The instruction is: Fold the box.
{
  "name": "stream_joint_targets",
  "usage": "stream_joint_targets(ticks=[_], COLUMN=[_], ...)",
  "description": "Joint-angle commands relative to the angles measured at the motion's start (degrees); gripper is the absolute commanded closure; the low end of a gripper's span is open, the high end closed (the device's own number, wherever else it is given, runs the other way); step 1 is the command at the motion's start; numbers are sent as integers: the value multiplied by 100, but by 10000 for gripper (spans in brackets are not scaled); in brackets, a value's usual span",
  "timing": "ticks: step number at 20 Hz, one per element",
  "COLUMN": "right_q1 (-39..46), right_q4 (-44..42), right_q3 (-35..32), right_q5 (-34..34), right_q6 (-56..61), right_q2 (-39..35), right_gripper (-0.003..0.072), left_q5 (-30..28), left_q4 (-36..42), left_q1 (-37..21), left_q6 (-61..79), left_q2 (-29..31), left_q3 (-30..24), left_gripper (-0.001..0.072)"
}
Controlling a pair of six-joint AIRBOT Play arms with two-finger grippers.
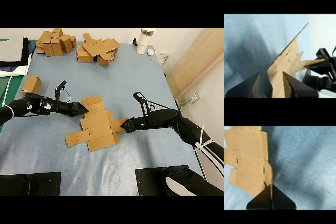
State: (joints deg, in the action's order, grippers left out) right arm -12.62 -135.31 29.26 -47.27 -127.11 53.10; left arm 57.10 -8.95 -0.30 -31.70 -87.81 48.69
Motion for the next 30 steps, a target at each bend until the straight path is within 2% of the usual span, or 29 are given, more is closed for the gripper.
stream_joint_targets(ticks=[1, 5, 7, 8, 11, 12, 13, 14, 20, 21, 25, 26, 28, 29, 30], right_q1=[-2, -2, 0, -2, -2, 0, 0, -2, -2, -2, 0, 0, 0, 2, 13], right_q4=[2, 4, 4, 4, 7, 7, 11, 9, 28, 28, 52, 57, 74, 76, 81], right_q3=[-4, -4, -4, -4, -4, -4, -4, -4, -7, -7, -4, -4, -4, 7, 13], right_q5=[13, 72, 101, 116, 131, 131, 133, 131, 131, 131, 133, 138, 188, 219, 260], right_q6=[0, 0, 0, 0, 0, 0, 0, 0, 0, 0, -2, -2, 0, 0, 0], right_q2=[15, 15, 15, 15, 15, 15, 15, 15, 15, 15, 15, 15, 13, 13, 13], right_gripper=[686, 686, 687, 687, 686, 686, 687, 686, 687, 686, 684, 665, 402, 329, 304], left_q5=[310, 981, 1064, 1064, 1047, 1038, 1045, 1040, 931, 935, 966, 1034, 1239, 1298, 1344], left_q4=[407, 407, 376, 376, 389, 387, 385, 387, 385, 385, 382, 385, 380, 376, 378], left_q1=[-2, 37, 160, 238, 354, 348, 341, 343, 352, 352, 354, 352, 354, 354, 354], left_q6=[595, 686, 754, 826, 944, 942, 999, 1084, 1200, 1272, 1482, 1543, 1615, 1652, 1738], left_q2=[-157, -393, -417, -417, -417, -417, -417, -417, -417, -417, -417, -417, -415, -415, -415], left_q3=[85, 284, 286, 286, 321, 341, 352, 354, 354, 354, 358, 374, 470, 529, 588], left_gripper=[259, 260, 262, 291, 291, 318, 507, 539, 542, 691, 699, 699, 699, 699, 700])
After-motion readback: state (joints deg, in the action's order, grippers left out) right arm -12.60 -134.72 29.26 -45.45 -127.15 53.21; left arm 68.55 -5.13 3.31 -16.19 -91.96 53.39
